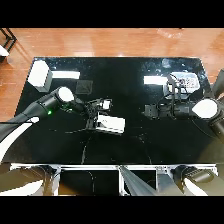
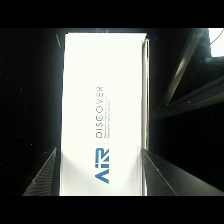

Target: Fold the box and place the chain.

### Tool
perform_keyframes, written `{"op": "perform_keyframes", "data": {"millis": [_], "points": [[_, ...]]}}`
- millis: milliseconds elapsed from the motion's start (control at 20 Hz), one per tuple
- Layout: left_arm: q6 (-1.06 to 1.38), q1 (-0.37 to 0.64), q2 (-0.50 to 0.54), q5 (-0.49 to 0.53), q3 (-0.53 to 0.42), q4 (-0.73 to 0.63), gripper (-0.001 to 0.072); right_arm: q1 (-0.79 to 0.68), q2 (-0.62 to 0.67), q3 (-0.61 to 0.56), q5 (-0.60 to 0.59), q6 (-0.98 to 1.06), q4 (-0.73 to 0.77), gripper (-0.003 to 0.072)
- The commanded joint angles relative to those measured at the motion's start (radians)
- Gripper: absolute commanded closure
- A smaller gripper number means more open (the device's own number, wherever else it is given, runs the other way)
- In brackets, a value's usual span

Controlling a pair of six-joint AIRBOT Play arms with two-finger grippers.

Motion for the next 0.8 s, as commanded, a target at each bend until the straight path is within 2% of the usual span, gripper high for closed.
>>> {"op": "perform_keyframes", "data": {"millis": [0,750], "points": [[0.0,0.002,-0.002,-0.007,0.0,0.0,0.0067,0.0,0.001,0.0,-0.003,0.0,0.0,0.0665],[0.003,-0.01,-0.02,0.005,0.0,-0.003,0.0069,0.0,0.001,0.0,-0.005,0.0,0.0,0.0665]]}}
